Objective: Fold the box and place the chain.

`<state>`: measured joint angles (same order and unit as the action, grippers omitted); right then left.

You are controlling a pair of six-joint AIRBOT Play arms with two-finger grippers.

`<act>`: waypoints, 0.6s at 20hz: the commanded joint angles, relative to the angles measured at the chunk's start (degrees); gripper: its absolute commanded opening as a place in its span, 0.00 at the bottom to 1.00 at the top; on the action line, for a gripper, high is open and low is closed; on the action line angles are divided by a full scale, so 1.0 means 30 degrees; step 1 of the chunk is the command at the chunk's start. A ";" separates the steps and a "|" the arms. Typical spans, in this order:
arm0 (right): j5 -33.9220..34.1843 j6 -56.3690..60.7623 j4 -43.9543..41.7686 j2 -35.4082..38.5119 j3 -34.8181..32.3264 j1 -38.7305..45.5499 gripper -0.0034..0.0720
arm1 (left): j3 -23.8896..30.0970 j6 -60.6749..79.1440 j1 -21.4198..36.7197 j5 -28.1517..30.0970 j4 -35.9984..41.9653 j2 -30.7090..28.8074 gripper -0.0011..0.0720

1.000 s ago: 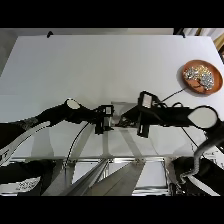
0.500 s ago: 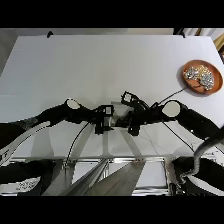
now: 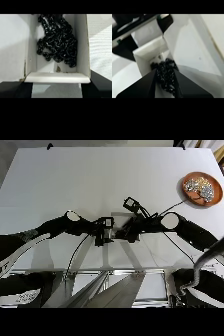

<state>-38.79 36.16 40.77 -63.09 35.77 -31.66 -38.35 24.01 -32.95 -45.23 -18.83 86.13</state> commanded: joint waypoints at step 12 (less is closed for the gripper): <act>-0.4983 -0.3337 0.7898 0.6244 -0.3745 0.7249 0.23 | 0.0000 0.0007 0.0000 0.0000 -0.0007 0.0000 0.30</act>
<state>-52.62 37.67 64.79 -45.19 30.06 -14.06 -38.35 24.01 -32.95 -45.23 -18.83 86.13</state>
